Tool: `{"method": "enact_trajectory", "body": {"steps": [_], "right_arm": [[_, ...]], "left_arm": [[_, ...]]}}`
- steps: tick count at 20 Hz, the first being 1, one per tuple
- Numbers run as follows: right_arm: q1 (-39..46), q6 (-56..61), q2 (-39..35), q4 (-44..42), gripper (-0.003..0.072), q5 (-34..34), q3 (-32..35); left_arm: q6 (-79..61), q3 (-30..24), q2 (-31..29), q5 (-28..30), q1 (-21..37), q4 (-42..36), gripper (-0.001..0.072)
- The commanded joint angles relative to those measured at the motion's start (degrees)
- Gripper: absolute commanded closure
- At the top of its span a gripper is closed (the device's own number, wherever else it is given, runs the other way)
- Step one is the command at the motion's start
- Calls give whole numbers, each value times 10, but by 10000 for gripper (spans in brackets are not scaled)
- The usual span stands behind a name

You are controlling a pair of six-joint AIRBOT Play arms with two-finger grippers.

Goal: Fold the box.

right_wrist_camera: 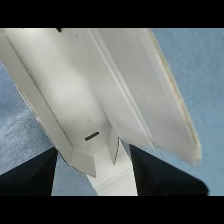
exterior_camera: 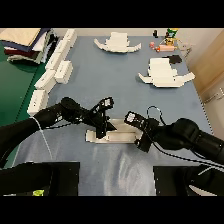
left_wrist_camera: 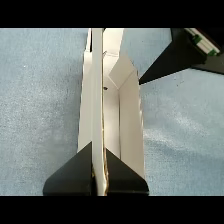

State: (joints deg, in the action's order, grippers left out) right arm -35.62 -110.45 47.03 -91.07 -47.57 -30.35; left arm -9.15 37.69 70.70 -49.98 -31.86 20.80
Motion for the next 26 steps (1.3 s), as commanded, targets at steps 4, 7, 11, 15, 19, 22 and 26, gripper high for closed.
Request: {"method": "enact_trajectory", "body": {"steps": [4, 7, 11, 15, 19, 22, 26], "right_arm": [[192, -483, 50, -340, -34, -17, 3], [210, -512, 77, -354, -34, -22, 3], [210, -505, 89, -336, -33, -18, 3], [210, -503, 75, -327, -28, -30, 2], [218, -621, 99, -348, -28, -28, 3], [225, -621, 130, -348, -28, -46, 3], [225, -617, 137, -353, -28, -51, 3]], "left_arm": [[0, 0, 0, 0, 0, 0, 696], [0, 0, 0, 0, 0, 0, 696], [0, 0, 0, 0, 0, 0, 696], [0, 0, 0, 0, 0, 0, 696], [0, 0, 0, 0, 0, 0, 696], [0, 0, 0, 0, 0, 0, 696], [0, 0, 0, 0, 0, 0, 696]]}}
